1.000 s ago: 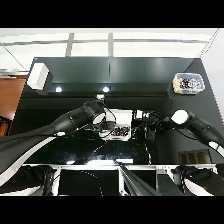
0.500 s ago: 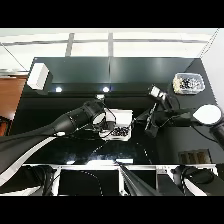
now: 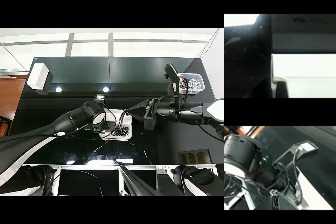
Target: Fold the box and place the chain.
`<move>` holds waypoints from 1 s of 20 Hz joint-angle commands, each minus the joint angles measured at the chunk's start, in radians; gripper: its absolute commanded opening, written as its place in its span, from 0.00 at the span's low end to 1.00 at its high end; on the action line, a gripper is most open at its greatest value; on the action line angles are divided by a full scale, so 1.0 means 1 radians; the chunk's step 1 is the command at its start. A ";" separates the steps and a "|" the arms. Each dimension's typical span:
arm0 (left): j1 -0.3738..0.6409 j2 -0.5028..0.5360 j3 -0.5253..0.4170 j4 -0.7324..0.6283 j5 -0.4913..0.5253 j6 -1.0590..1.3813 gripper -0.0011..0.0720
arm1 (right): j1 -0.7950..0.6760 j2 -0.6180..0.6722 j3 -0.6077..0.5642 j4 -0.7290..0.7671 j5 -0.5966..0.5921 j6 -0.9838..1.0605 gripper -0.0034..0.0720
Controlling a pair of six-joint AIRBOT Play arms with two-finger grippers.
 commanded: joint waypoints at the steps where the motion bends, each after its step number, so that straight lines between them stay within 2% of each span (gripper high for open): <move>1: 0.000 -0.001 0.001 -0.002 0.003 0.000 0.05 | 0.021 0.000 -0.023 -0.032 -0.004 0.056 0.07; 4: 0.000 -0.001 0.000 -0.002 0.003 0.000 0.05 | 0.053 -0.004 -0.040 -0.114 -0.016 0.116 0.07; 5: 0.000 -0.001 0.000 -0.002 0.003 0.000 0.05 | 0.059 -0.004 -0.040 -0.153 -0.030 0.143 0.13; 6: 0.000 -0.001 0.000 -0.002 0.005 0.000 0.05 | 0.058 -0.004 -0.040 -0.183 -0.046 0.173 0.41; 7: 0.000 -0.001 0.000 -0.002 0.008 0.000 0.05 | 0.050 -0.004 -0.039 -0.216 -0.061 0.189 0.50; 16: 0.004 -0.001 0.004 -0.002 0.020 0.004 0.06 | -0.143 -0.003 -0.039 -0.227 -0.038 0.187 0.49; 17: 0.006 -0.001 0.010 -0.002 0.017 0.000 0.25 | -0.147 -0.003 -0.039 -0.227 -0.024 0.187 0.49; 18: 0.006 0.000 0.023 -0.003 0.005 0.000 0.67 | -0.146 -0.004 -0.039 -0.227 -0.014 0.187 0.49; 19: 0.006 0.001 0.042 -0.016 -0.009 0.002 0.83 | -0.145 -0.004 -0.039 -0.226 -0.006 0.187 0.49; 20: 0.006 0.009 0.066 -0.018 -0.024 0.029 0.84 | -0.145 -0.003 -0.039 -0.226 0.002 0.187 0.49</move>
